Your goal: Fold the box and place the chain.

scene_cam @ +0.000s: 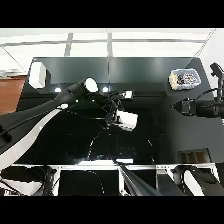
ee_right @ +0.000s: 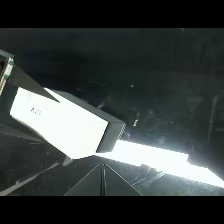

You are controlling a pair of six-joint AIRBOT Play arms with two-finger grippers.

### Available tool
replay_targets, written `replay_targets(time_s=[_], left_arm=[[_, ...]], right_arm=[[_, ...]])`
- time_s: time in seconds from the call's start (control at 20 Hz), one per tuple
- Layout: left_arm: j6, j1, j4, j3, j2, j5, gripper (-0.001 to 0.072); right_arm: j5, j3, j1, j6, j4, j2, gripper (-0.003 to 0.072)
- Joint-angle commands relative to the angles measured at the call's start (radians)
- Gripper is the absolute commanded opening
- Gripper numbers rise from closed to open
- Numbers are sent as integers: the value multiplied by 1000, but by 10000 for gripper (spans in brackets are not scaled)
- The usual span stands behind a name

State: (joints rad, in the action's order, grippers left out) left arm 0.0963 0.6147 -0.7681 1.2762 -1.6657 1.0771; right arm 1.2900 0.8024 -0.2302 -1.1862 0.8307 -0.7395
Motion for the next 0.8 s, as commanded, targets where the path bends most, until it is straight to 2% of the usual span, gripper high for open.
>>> replay_targets(time_s=[0.0, 0.45, 0.65, 0.75], left_arm=[[2, 1, 3, 1, -2, 2, 715], [-21, 6, -48, 0, -12, -8, 715], [-22, 27, -69, -1, -19, -80, 716], [-6, 45, -98, -1, -29, -156, 715]], right_arm=[[-5, 0, 0, 1, 1, 0, 17], [-16, 0, 0, 1, 0, 0, 17], [-16, 0, 0, 1, 0, 0, 17], [-20, 0, 0, 0, 0, 0, 17]])
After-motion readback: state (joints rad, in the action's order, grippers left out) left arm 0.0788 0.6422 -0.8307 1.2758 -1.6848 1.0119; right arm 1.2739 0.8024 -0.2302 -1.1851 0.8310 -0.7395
